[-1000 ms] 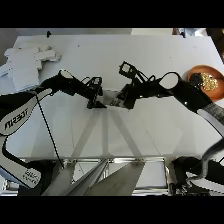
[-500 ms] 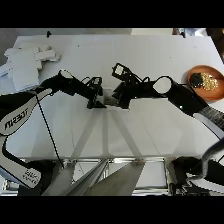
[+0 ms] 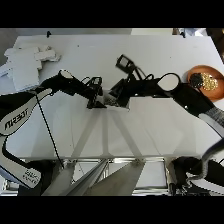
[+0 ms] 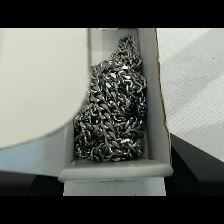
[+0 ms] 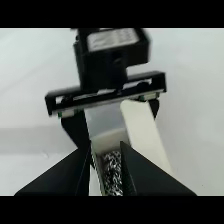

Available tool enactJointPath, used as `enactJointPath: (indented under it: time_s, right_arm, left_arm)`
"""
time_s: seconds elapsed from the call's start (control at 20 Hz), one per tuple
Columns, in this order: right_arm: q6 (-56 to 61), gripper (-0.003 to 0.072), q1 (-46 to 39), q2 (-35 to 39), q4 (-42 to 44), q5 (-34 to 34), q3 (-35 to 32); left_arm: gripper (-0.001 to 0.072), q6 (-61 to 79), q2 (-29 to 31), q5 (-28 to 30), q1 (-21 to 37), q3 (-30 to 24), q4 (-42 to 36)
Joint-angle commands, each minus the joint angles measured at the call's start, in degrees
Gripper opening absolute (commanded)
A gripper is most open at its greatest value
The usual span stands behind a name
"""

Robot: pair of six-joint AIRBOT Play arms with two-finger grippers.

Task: Fold the box and place the chain.

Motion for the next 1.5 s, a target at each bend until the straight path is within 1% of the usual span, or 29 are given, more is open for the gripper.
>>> enactJointPath:
  time_s: [0.0, 0.1, 0.15, 0.2, 0.25, 0.45, 0.5, 0.65, 0.8, 1.0, 1.15, 1.3, 1.35, 1.4, 1.45]
  right_arm:
    - [4.02, 0.0204, -5.01, -0.09, 8.98, 1.33, 0.98]
    - [6.93, 0.0204, -8.74, -1.66, 8.92, 2.89, 2.23]
    - [7.72, 0.0221, -10.32, -3.17, 8.7, 4.59, 2.95]
    - [7.67, 0.0222, -11.37, -4.9, 8.52, 6.6, 3.67]
    - [7.63, 0.0222, -12.0, -7.04, 8.2, 8.41, 4.42]
    - [7.54, 0.0222, -11.78, -14.05, 5.33, 11.21, 5.46]
    - [7.04, 0.0222, -11.74, -15.28, 4.9, 13.51, 5.46]
    - [3.28, 0.0222, -11.37, -16.35, 2.38, 21.27, 5.46]
    - [1.25, 0.0222, -9.84, -16.33, 0.2, 25.29, 5.46]
    - [-0.61, 0.0222, -6.64, -16.31, -5.62, 23.47, 5.46]
    - [-0.61, 0.0222, -4.28, -14.95, -10.45, 18.27, 5.46]
    - [-0.63, 0.0223, -2.58, -12.0, -12.66, 13.68, 5.46]
    - [-0.63, 0.0241, -1.9, -10.6, -14.32, 12.07, 5.46]
    - [-0.63, 0.0282, -1.18, -9.16, -16.65, 10.36, 5.46]
    - [-0.63, 0.0297, -0.26, -7.69, -19.85, 8.63, 5.46]
  left_arm:
    - [0.0505, 0.0, 0.0, 0.0, 0.02, 0.02, 0.0]
    - [0.0505, 0.0, 0.0, 0.0, 0.02, 0.02, 0.0]
    - [0.0505, 0.0, 0.0, 0.0, 0.02, 0.02, 0.0]
    - [0.0505, 0.0, 0.0, 0.0, 0.02, 0.02, 0.0]
    - [0.0505, 0.0, 0.0, 0.0, 0.02, 0.02, 0.0]
    - [0.0505, 0.0, 0.0, -0.02, 0.02, 0.02, 0.0]
    - [0.0505, 0.0, 0.0, -0.02, 0.02, 0.02, 0.0]
    - [0.0505, 0.0, 0.0, 0.0, 0.02, 0.02, 0.0]
    - [0.0505, 0.0, 0.0, 0.0, 0.02, 0.02, 0.0]
    - [0.0505, 0.0, 0.0, 0.0, 0.02, 0.02, 0.0]
    - [0.0505, 0.0, 0.0, -0.02, 0.02, 0.02, 0.0]
    - [0.0505, 0.0, 0.0, 0.0, 0.02, 0.02, -0.02]
    - [0.0505, 0.0, 0.0, 0.0, 0.02, 0.02, 0.0]
    - [0.0505, 0.0, 0.0, 0.0, 0.02, 0.02, 0.0]
    - [0.0505, 0.0, 0.0, 0.0, 0.02, 0.02, 0.0]
